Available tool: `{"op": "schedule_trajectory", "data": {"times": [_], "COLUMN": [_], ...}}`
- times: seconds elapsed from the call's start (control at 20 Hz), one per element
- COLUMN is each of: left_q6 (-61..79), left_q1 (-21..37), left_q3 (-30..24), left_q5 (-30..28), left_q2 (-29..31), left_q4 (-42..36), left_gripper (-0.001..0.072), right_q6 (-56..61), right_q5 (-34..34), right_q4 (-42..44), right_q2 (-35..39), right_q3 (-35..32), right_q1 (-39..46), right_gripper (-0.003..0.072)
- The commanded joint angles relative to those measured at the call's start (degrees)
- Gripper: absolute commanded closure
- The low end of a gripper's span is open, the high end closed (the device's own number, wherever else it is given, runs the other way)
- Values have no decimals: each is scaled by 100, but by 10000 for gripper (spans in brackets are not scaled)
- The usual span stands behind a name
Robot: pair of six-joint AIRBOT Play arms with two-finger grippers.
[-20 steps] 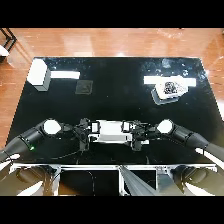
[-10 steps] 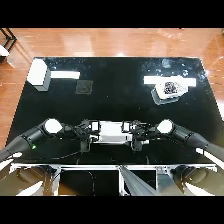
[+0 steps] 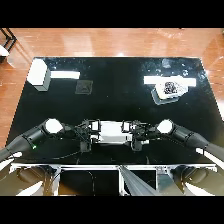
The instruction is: Fold the box and place the chain.
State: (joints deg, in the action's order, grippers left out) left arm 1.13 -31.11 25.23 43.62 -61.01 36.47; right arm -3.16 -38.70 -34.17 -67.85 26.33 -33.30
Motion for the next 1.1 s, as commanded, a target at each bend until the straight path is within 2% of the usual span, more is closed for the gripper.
{"op": "schedule_trajectory", "data": {"times": [0.0, 0.05, 0.15, 1.05], "left_q6": [0, 2, 0, 26], "left_q1": [-2, -2, -2, -4], "left_q3": [0, 0, 0, 0], "left_q5": [-2, 22, 22, 15], "left_q2": [-2, -2, -2, -26], "left_q4": [9, 11, 11, -372], "left_gripper": [344, 352, 498, 504], "right_q6": [0, 0, 0, 0], "right_q5": [2, 2, 2, 2], "right_q4": [0, 0, -2, 0], "right_q2": [-2, -2, -2, -2], "right_q3": [-2, -2, -2, -2], "right_q1": [-2, -2, -2, -2], "right_gripper": [330, 330, 330, 330]}}
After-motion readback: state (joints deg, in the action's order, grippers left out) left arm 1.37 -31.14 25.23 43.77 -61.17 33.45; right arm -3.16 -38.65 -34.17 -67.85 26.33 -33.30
